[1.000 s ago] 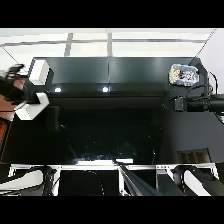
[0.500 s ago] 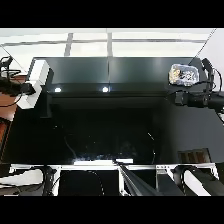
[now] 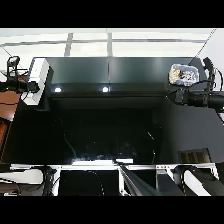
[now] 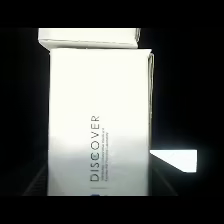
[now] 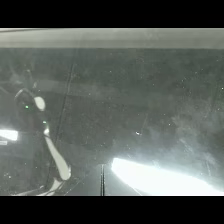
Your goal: Fold the box and place the chain.
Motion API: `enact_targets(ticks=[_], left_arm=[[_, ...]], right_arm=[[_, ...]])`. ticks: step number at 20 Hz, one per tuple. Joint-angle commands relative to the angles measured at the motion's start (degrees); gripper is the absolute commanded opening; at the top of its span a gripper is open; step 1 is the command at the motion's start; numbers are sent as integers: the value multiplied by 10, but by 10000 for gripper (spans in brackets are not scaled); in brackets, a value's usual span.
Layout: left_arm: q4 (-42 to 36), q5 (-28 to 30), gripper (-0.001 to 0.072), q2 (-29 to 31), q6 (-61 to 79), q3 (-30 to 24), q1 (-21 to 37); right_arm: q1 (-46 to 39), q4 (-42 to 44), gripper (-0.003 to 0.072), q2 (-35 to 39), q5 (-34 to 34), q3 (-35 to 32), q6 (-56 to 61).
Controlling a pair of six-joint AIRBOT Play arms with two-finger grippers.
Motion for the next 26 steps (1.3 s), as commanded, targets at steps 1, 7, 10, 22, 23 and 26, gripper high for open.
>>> enact_targets(ticks=[1,7,10,22,23,26], left_arm=[[18,-56,710,-3,-14,42,-3],[58,-353,532,-2,-238,274,-8],[-71,-358,23,42,-178,235,-49],[-67,53,24,448,-166,-361,-297],[-67,52,24,459,-165,-371,-293],[-67,50,25,464,-166,-373,-285]], right_arm=[[0,-3,12,0,11,0,1],[6,-3,12,0,35,-2,0],[27,-23,12,0,-13,-17,-1],[43,-50,13,0,-64,-32,-1],[43,-50,13,0,-64,-32,-1],[43,-50,13,0,-64,-32,-1]])
